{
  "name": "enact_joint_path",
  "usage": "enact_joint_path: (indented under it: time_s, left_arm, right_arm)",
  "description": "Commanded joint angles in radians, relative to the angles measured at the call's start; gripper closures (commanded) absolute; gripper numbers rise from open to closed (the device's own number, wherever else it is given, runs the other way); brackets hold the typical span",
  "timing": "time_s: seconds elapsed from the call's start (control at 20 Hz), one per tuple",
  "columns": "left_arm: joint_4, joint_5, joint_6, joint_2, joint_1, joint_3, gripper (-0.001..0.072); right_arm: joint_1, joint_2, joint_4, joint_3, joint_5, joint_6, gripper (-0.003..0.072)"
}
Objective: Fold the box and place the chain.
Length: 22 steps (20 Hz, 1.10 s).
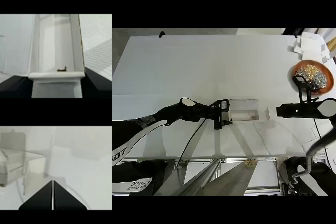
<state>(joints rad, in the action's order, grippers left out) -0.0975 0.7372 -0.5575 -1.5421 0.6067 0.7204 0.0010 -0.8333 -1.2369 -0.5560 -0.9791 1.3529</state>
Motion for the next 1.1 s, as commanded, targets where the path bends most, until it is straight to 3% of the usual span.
enact_joint_path:
  time_s: [0.0, 0.2, 0.5, 1.05]
  left_arm:
    - [0.000, 0.000, 0.000, 0.000, -0.001, 0.001, 0.0679]
    - [0.000, 0.000, 0.000, 0.000, -0.001, 0.001, 0.0679]
    - [0.000, 0.000, 0.000, 0.000, -0.001, 0.001, 0.0679]
    - [0.000, 0.000, 0.000, 0.000, 0.000, 0.001, 0.0679]
  right_arm:
    - [-0.048, -0.056, -0.046, 0.022, -0.023, 0.038, 0.0672]
    - [-0.038, -0.163, 0.064, 0.095, 0.042, 0.005, 0.0672]
    - [0.048, -0.237, 0.201, 0.102, 0.115, -0.056, 0.0672]
    - [0.062, -0.187, 0.247, 0.101, 0.180, -0.165, 0.0671]
